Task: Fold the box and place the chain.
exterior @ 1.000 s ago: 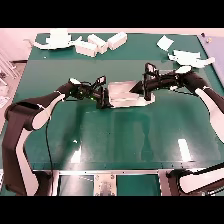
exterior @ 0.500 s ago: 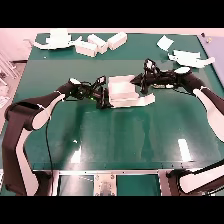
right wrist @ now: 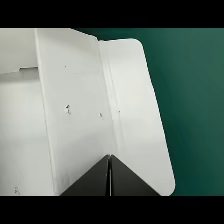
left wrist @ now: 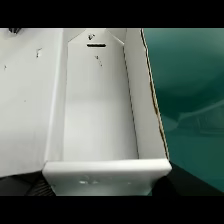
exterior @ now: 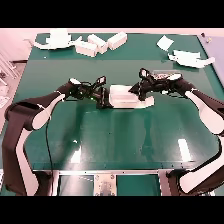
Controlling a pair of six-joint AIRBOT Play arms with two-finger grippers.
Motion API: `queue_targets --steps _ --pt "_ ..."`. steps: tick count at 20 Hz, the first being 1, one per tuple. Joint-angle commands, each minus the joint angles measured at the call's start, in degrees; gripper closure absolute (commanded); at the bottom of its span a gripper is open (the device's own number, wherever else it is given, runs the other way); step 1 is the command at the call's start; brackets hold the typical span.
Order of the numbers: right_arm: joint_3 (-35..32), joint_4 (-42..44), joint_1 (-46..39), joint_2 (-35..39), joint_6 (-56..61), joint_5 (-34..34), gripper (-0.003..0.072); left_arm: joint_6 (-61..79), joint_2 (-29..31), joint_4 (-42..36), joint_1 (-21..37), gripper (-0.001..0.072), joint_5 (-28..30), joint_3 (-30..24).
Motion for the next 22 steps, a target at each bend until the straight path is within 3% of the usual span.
queue_targets --steps 1,5,11,12,13,15,18,22 --pt "-0.48 -1.36 0.0 -0.37 0.44 0.92 0.0678 0.0 -0.02 -0.09 0.04 0.0243 0.17 0.04" --pt "-0.04 -1.05 0.02 2.69 0.09 0.92 0.0679 0.0 -0.02 -0.11 0.04 0.0243 0.24 0.04" --pt "-0.13 -5.7 -0.92 14.43 9.68 1.66 0.068 0.0 -0.02 -0.11 0.04 0.0243 0.24 0.04" --pt "-8.92 -9.27 -2.71 22.97 11.87 1.2 0.0678 0.0 -0.02 -0.11 0.04 0.0243 0.24 0.04" --pt "-10.69 -10.86 -3.26 23.3 10.95 0.92 0.0657 0.0 -0.02 -0.11 0.04 0.0243 0.24 0.04" --pt "-13.92 -12.87 -4.33 23.21 8.5 0.31 0.0294 0.0 -0.02 -0.11 0.07 0.0243 0.26 0.04" --pt "-16.0 -12.96 -6.27 23.21 5.64 -0.04 0.0266 0.0 -0.02 -0.11 0.07 0.0243 0.28 0.04" --pt "-16.15 -13.31 -8.81 23.21 5.64 4.96 0.0225 0.0 -0.02 -0.68 0.07 0.0243 1.18 0.07"
